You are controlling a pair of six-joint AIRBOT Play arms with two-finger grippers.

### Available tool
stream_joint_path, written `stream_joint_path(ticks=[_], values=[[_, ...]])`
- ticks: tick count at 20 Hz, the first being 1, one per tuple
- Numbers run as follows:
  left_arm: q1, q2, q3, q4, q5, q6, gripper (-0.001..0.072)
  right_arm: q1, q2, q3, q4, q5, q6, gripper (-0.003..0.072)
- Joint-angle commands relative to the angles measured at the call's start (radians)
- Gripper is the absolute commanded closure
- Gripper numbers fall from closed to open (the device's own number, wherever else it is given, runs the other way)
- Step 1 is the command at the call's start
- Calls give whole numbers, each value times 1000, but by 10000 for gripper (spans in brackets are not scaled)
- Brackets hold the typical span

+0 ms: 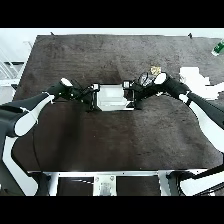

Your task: Fold the box and place the chain.

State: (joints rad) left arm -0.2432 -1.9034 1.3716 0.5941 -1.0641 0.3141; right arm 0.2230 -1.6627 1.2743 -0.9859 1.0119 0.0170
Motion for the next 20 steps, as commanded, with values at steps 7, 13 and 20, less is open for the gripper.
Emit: stream_joint_path(ticks=[7,13,20], values=[[1,0,0,0,-2,0,287,20,-18,0,25,-39,5,380],[1,0,0,0,-2,0,287,42,-25,0,119,-45,-4,427],[1,0,0,0,-2,0,286,63,-43,0,119,-107,-3,424]])
